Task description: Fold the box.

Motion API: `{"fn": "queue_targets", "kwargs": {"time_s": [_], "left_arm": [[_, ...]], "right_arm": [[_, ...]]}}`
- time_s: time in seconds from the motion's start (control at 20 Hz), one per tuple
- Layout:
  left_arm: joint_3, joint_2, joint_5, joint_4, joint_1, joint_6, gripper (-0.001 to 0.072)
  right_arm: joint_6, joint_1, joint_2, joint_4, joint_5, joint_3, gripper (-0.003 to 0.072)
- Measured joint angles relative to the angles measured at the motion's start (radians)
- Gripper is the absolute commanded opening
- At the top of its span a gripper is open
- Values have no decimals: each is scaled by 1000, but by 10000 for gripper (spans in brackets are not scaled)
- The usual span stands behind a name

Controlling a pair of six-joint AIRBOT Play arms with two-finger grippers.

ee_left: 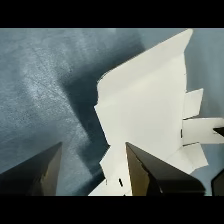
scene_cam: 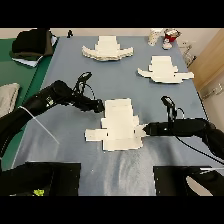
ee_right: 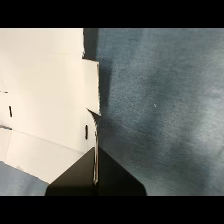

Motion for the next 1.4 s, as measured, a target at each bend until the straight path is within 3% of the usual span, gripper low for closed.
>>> {"fn": "queue_targets", "kwargs": {"time_s": [0.35,0.8,0.85,0.9,0.95,1.4], "left_arm": [[71,-222,-189,-307,109,321,575],[291,-506,-456,-429,126,480,573],[305,-522,-483,-436,127,495,457],[316,-533,-510,-446,127,511,235],[325,-541,-530,-449,127,527,203],[345,-562,-624,-457,112,617,202]], "right_arm": [[-3,5,0,-5,5,-1,3],[-3,5,0,-7,5,-1,4],[-3,5,0,-7,5,-1,3],[-3,5,0,-8,5,-1,3],[-3,5,0,-8,5,-1,3],[-3,5,0,-8,5,-1,3]]}}
